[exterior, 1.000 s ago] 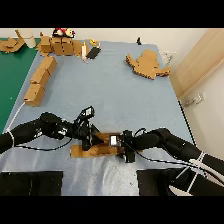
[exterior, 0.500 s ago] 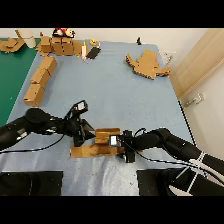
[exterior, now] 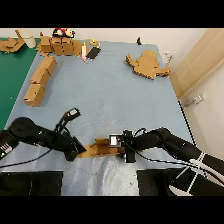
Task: Fold the box.
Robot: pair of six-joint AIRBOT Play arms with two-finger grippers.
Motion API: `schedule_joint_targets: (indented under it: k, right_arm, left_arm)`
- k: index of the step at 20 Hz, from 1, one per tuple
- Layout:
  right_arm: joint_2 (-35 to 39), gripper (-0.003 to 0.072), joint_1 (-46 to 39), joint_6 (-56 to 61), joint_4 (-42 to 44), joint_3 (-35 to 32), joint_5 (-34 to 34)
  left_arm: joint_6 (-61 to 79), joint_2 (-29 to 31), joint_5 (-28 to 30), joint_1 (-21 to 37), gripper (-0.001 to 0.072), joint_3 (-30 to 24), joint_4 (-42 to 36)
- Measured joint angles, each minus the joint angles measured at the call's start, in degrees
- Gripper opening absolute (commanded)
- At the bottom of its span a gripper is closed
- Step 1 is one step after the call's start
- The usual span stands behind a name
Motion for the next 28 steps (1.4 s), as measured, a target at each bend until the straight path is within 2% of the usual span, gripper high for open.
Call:
schedule_joint_targets:
  k: [2,5,9,11,14,16,21,28]
  right_arm:
    - [0.0,0.0530,0.0,0.0,0.0,0.0,0.0]
    - [0.0,0.0530,0.0,0.0,0.0,0.0,0.0]
    - [0.0,0.0530,0.0,0.0,0.0,0.0,-0.1]
    - [0.0,0.0530,0.0,0.0,0.0,0.0,-0.1]
    - [0.0,0.0530,0.0,0.0,0.0,0.0,-0.1]
    - [0.0,0.0530,0.0,0.0,0.0,0.0,-0.1]
    - [0.0,0.0530,0.0,0.0,0.0,0.0,-0.1]
    - [0.0,0.0530,0.0,0.0,0.0,0.0,-0.1]
  left_arm:
    - [-3.4,-0.8,0.6,-3.0,0.0011,-2.6,-6.1]
    - [-3.4,-3.0,5.6,-7.2,0.0011,-4.4,-17.4]
    - [1.1,-7.5,11.7,-8.9,0.0010,-3.4,-30.3]
    - [2.7,-10.4,15.2,-9.0,0.0010,-1.6,-33.0]
    - [3.8,-15.2,20.7,-9.1,0.0010,1.6,-33.3]
    - [3.3,-18.7,22.2,-9.1,0.0009,3.4,-32.2]
    - [0.0,-25.1,22.6,-9.6,0.0009,5.4,-29.1]
    - [-6.7,-27.4,22.1,-9.8,0.0009,6.8,-21.9]
